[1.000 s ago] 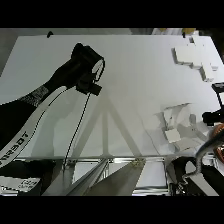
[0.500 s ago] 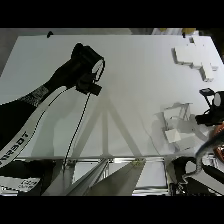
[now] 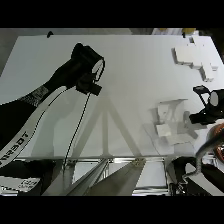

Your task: Fold the box and place the chain.

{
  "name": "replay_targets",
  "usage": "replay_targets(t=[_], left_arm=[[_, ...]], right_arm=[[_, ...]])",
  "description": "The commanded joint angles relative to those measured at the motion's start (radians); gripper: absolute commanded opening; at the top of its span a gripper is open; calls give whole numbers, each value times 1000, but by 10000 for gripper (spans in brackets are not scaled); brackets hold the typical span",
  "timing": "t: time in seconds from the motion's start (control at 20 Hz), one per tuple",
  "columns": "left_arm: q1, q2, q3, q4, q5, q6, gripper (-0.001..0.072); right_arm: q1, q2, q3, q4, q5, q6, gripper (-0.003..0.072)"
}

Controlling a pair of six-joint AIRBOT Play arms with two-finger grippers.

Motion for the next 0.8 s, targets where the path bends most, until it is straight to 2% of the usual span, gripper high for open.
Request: replay_targets(t=[0.0,0.1,0.2,0.35,0.4,0.6,0.75], left_arm=[[0,-1,-2,2,29,6,11],[0,-3,-4,-40,114,20,12],[2,-3,-6,-150,126,237,28],[80,24,-50,-271,117,359,307],[137,53,-90,-352,132,393,344],[406,227,-356,-840,167,750,346],[501,286,-566,-1217,192,1123,346]], right_arm=[[87,131,0,255,2,-25,13],[123,179,0,356,-4,-28,13],[162,206,0,401,-5,-27,13],[209,222,-15,422,-3,-27,13],[220,225,-23,439,-3,-27,13],[258,226,-28,506,-32,-28,13],[298,226,-28,548,-60,-29,13]])
